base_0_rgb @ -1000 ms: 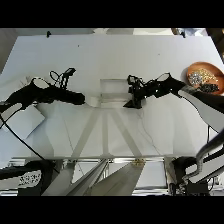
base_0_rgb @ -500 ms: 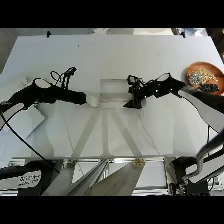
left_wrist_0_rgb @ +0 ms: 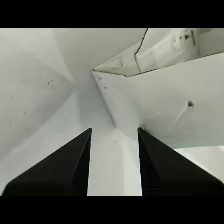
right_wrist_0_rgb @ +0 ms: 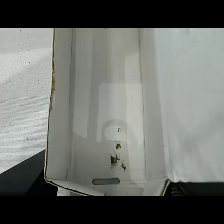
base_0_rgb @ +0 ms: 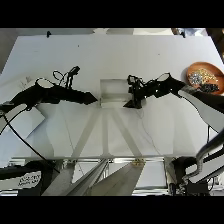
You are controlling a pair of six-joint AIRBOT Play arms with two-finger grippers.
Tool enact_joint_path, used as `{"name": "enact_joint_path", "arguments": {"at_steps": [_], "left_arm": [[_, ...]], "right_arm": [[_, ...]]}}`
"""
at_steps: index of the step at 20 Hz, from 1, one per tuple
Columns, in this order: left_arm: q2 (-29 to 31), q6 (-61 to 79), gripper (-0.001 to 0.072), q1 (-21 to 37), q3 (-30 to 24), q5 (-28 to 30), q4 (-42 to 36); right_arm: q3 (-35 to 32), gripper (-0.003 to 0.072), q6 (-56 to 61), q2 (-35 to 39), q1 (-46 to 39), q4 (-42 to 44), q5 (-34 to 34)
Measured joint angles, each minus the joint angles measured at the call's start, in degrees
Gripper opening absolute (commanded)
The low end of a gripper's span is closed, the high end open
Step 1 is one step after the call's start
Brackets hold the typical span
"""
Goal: Fold the box and place the chain.
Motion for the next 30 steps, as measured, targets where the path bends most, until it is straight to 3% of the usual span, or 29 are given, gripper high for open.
{"name": "enact_joint_path", "arguments": {"at_steps": [7, 9, 10, 22, 30], "left_arm": [[0.0, 5.5, 0.0369, -0.1, 0.0, 0.3, -5.0], [-0.1, 7.2, 0.0541, -0.1, 0.0, 0.1, -5.9], [-0.2, 7.8, 0.0580, -0.1, 0.0, 0.0, -6.2], [-6.0, 10.2, 0.0580, -2.5, 0.0, -1.0, -14.9], [-6.5, 9.0, 0.0575, -4.7, 0.1, 2.1, -12.8]], "right_arm": [[0.0, 0.0495, 0.0, 0.0, 0.0, 0.0, 0.0], [0.0, 0.0495, 0.0, 0.0, 0.0, 0.0, 0.0], [0.0, 0.0495, 0.0, 0.0, 0.0, 0.0, 0.0], [0.0, 0.0495, 0.0, 0.0, 0.0, 0.0, 0.0], [0.0, 0.0495, 0.0, 0.0, 0.0, -0.1, 0.0]]}}
